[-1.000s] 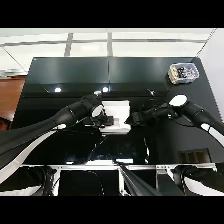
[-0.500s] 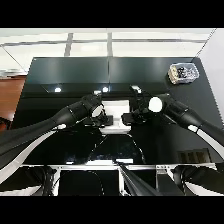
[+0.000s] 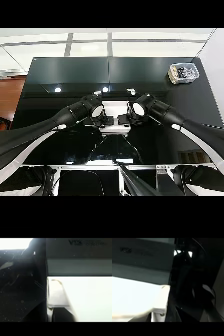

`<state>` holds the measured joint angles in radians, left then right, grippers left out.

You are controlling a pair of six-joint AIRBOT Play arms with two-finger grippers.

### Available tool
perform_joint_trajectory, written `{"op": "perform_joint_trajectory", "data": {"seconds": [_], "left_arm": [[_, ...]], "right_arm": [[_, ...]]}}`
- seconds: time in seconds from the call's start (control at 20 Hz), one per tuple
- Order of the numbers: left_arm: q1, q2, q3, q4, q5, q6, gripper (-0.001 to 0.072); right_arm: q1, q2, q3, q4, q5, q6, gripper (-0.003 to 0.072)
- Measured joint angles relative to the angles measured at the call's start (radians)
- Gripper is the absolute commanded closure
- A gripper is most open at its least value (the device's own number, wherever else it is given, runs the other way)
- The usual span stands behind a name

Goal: Fold the box and place the chain.

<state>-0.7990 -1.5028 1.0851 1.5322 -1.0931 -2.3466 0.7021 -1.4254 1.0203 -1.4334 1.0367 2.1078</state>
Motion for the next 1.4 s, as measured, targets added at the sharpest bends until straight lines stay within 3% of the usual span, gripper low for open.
{"op": "perform_joint_trajectory", "data": {"seconds": [0.25,0.3,0.45,0.5,0.7,0.75,0.8,0.85,1.15,1.2,1.25,1.4], "left_arm": [[0.0,0.0,0.0,0.002,-0.013,0.0,0.0683],[0.0,0.0,0.0,0.002,-0.014,0.0,0.0683],[0.0,0.0,0.0,0.003,-0.014,0.002,0.0683],[0.0,0.0,0.0,0.003,-0.015,0.002,0.0683],[0.0,0.001,0.0,0.003,-0.018,0.0,0.0683],[0.0,0.001,0.0,0.003,-0.018,0.001,0.0683],[0.0,0.001,0.0,0.003,-0.017,0.001,0.0683],[0.0,0.001,0.0,0.005,-0.018,0.002,0.0683],[0.0,0.001,0.0,0.005,-0.017,0.002,0.0683],[0.0,0.001,0.0,0.005,-0.017,0.002,0.0683],[0.0,0.001,0.0,0.005,-0.016,0.002,0.0683],[0.0,0.001,0.0,0.004,-0.017,0.0,0.0683]], "right_arm": [[0.008,-0.019,0.005,-0.01,0.01,0.06,0.0405],[0.008,-0.023,0.005,-0.008,0.011,0.066,0.051],[0.01,-0.029,0.005,0.012,0.001,0.078,0.0572],[0.01,-0.03,0.005,0.014,-0.002,0.081,0.0669],[0.01,-0.037,0.006,0.024,-0.003,0.089,0.0669],[0.01,-0.037,0.006,0.027,-0.003,0.088,0.064],[0.009,-0.04,0.006,0.031,-0.006,0.087,0.0456],[0.009,-0.045,0.004,0.038,-0.018,0.085,0.0442],[0.01,-0.047,0.006,0.057,-0.013,0.087,0.0449],[0.009,-0.05,0.005,0.058,-0.008,0.088,0.0508],[0.009,-0.055,0.006,0.058,-0.007,0.087,0.0653],[0.009,-0.06,0.006,0.06,-0.001,0.088,0.0671]]}}
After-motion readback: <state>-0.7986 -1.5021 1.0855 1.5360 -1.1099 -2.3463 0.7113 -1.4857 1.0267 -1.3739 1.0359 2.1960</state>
